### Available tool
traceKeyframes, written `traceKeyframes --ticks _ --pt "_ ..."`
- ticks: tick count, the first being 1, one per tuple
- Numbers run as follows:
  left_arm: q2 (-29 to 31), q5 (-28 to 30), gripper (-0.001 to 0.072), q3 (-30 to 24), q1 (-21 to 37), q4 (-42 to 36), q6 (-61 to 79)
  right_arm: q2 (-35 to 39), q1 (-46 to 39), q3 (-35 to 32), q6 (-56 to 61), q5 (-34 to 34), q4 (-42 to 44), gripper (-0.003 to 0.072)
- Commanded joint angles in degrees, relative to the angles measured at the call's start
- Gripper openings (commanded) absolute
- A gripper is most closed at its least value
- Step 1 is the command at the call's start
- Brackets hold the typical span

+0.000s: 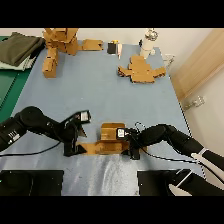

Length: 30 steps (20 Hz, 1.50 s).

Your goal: Fold the box.

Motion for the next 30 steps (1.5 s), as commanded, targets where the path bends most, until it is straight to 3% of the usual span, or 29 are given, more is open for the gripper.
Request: traceKeyframes --ticks 1,8,13,17,19,25,26,27,30 --pt "-0.7 3.0 0.0697 -1.6 -3.9 1.9 6.2 0.0 0.0 0.0 0.0 0.0 0.0 0.0558" --pt "-7.6 15.8 0.0698 -1.6 -11.5 1.2 6.4 0.0 0.0 0.0 0.0 0.0 0.0 0.0558" --pt "-11.3 17.3 0.0697 -1.6 -12.3 -5.6 6.4 0.0 0.0 0.0 0.0 0.0 0.0 0.0558" --pt "-12.2 19.6 0.0689 -1.6 -13.5 -5.5 6.3 0.0 0.0 0.0 0.0 0.0 0.0 0.0558" --pt "-12.4 22.3 0.0413 -1.6 -13.5 -4.7 6.3 0.0 0.0 0.0 0.0 0.0 0.0 0.0558" --pt "-12.4 23.8 0.0386 -1.6 -13.5 -4.6 6.3 0.0 0.0 0.0 0.0 0.0 0.0 0.0558" --pt "-12.4 23.5 0.0176 -1.6 -13.5 -4.7 6.3 0.0 0.0 0.0 0.0 0.0 0.0 0.0559" --pt "-12.4 23.0 0.0112 -1.6 -13.5 -4.8 6.3 0.0 0.0 0.0 0.0 0.0 0.0 0.0558" --pt "-12.4 20.9 0.0112 -1.6 -13.5 -4.9 6.3 0.0 0.0 0.0 0.0 0.0 0.0 0.0559"
